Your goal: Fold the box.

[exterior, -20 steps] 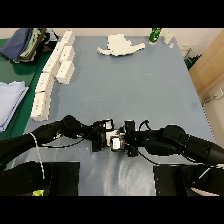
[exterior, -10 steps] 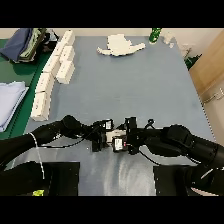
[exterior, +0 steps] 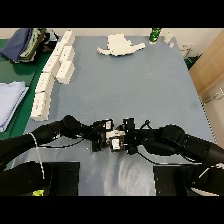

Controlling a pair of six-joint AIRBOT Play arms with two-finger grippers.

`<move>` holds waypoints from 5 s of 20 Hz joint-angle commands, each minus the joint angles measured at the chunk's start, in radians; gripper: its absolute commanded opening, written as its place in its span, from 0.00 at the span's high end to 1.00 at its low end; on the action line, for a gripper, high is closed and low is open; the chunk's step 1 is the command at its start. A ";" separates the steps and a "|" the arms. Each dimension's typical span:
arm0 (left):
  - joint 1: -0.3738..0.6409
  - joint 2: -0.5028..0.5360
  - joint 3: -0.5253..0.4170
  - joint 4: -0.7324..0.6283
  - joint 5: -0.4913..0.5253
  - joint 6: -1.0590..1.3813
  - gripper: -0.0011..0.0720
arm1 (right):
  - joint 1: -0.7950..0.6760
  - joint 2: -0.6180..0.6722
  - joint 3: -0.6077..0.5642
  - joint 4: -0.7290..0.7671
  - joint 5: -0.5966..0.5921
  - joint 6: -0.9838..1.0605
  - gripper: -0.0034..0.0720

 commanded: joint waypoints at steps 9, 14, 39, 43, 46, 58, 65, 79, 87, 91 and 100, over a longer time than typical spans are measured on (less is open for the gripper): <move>0.000 0.000 0.000 0.001 -0.001 0.001 0.36 | 0.003 0.013 0.001 0.077 -0.053 -0.001 0.33; 0.000 0.000 0.000 0.001 -0.001 0.001 0.36 | 0.003 0.029 0.001 0.103 -0.066 -0.001 0.33; 0.000 0.000 0.000 0.001 0.000 0.000 0.36 | 0.048 0.134 -0.314 0.338 0.407 0.673 0.95; 0.000 0.000 0.000 0.001 -0.001 0.001 0.36 | 0.078 0.055 -0.316 0.338 0.413 0.681 0.95; 0.000 0.000 0.000 0.001 -0.001 0.001 0.36 | 0.078 0.048 -0.316 0.338 0.413 0.681 0.95; 0.000 0.000 0.000 0.001 0.000 0.001 0.36 | 0.076 0.168 -0.319 0.328 0.481 0.681 0.95; 0.000 0.000 0.000 0.001 0.000 0.001 0.36 | 0.021 0.272 -0.309 0.307 0.449 0.665 0.95; 0.000 0.000 0.000 0.001 -0.001 0.001 0.36 | -0.513 -0.253 0.402 -0.276 -0.848 1.108 0.95; 0.000 0.000 0.000 -0.003 0.000 0.000 0.36 | -0.510 -0.327 0.447 -0.179 -0.881 1.244 0.95; 0.028 0.021 0.015 0.016 0.021 -0.145 0.36 | -0.510 -0.327 0.447 -0.179 -0.881 1.244 0.95; 0.592 0.225 0.023 0.420 0.068 -0.788 0.36 | -0.510 -0.327 0.447 -0.179 -0.881 1.244 0.95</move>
